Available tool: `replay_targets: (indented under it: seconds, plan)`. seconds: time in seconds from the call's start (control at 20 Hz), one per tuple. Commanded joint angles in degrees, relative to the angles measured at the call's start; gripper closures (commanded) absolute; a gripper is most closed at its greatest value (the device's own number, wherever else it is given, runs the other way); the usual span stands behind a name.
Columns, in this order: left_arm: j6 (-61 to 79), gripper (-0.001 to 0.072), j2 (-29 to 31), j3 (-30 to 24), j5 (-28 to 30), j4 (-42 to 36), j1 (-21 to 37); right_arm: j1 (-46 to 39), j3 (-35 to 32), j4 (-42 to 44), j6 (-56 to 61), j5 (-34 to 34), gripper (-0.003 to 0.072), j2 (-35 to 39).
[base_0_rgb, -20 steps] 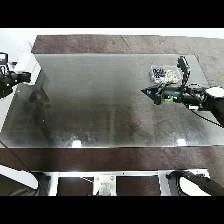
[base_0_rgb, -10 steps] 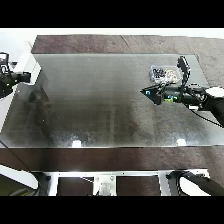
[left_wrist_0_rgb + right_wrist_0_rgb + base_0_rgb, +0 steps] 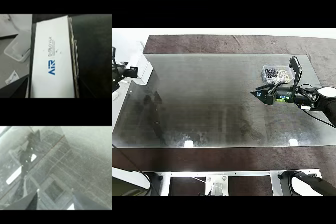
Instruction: Fold the box and place the chain.
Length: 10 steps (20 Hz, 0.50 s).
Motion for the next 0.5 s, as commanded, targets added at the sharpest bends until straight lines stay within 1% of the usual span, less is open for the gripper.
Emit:
replay_targets:
  seconds: [0.0,0.1,0.15,0.2,0.25,0.3,0.35,0.4,0.45]
  plan:
    - [0.9,-0.0011,3.0,0.3,-2.6,0.2,0.8,0.0,0.0,0.0,0.0,0.0,0.0166,0.0]
    - [0.0,-0.0011,5.2,0.3,-6.4,0.8,1.2,0.0,0.0,0.0,0.0,0.0,0.0166,0.0]
    - [-2.4,-0.0008,6.9,0.3,-8.7,2.8,1.1,0.0,0.0,0.0,0.0,0.0,0.0171,0.0]
    - [-5.6,0.0086,8.7,0.3,-12.2,4.9,1.2,0.0,0.0,0.0,0.0,0.0,0.0237,0.0]
    - [-8.2,0.0394,10.9,0.3,-17.5,7.0,1.2,0.0,0.0,0.0,0.0,0.0,0.0359,0.0]
    - [-8.5,0.0693,13.2,0.3,-24.5,8.7,1.1,0.0,0.0,0.0,0.0,0.0,0.0452,0.0]
    - [-9.3,0.0694,15.3,0.2,-28.8,8.7,1.0,0.0,0.0,0.1,0.0,0.0,0.0611,0.0]
    - [-10.8,0.0695,17.8,-0.3,-29.6,8.4,0.6,0.0,0.0,0.1,0.2,0.0,0.0674,0.0]
    - [-11.4,0.0696,20.3,-1.1,-29.4,8.3,-0.1,0.0,0.0,0.1,0.8,-0.2,0.0675,0.0]
